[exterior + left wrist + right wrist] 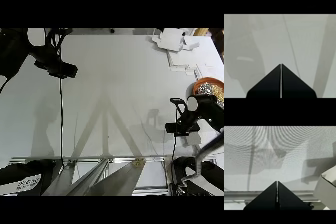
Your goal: Fold the box and place the chain.
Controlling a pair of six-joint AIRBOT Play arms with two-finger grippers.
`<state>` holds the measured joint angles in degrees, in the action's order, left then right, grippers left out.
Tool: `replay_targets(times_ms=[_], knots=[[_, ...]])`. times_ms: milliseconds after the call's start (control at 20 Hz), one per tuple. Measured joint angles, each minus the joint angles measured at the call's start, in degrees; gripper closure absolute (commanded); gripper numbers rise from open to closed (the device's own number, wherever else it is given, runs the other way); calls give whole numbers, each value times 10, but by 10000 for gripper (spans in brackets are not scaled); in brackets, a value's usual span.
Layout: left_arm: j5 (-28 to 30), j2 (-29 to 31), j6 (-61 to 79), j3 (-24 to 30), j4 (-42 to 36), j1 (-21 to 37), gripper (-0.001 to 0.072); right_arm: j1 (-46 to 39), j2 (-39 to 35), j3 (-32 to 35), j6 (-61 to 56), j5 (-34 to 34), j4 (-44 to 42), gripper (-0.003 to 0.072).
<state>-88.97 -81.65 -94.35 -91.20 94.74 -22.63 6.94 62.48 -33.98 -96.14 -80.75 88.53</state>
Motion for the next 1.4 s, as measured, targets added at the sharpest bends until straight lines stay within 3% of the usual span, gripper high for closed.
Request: replay_targets(times_ms=[400,700,800,1000,1100,1150,1200,1250,1350,1400], knots=[[0,0,0,0,0,0,700,0,0,0,0,0,0,669],[0,0,0,0,0,0,700,0,-1,-18,15,59,10,669],[0,0,0,0,0,0,700,0,-7,-47,23,43,63,669],[0,0,0,0,0,0,700,-8,-27,-93,67,-2,282,671],[0,0,0,0,0,0,700,-38,-32,-101,115,-10,351,664],[0,0,0,0,0,0,700,-64,-33,-104,124,-5,371,535],[0,0,0,0,0,0,700,-97,-34,-106,127,5,385,234],[0,0,0,0,0,0,700,-132,-35,-107,131,17,395,9],[0,0,0,0,0,0,700,-211,-36,-109,136,41,403,47],[0,0,0,0,0,0,700,-252,-36,-110,138,57,396,120]])
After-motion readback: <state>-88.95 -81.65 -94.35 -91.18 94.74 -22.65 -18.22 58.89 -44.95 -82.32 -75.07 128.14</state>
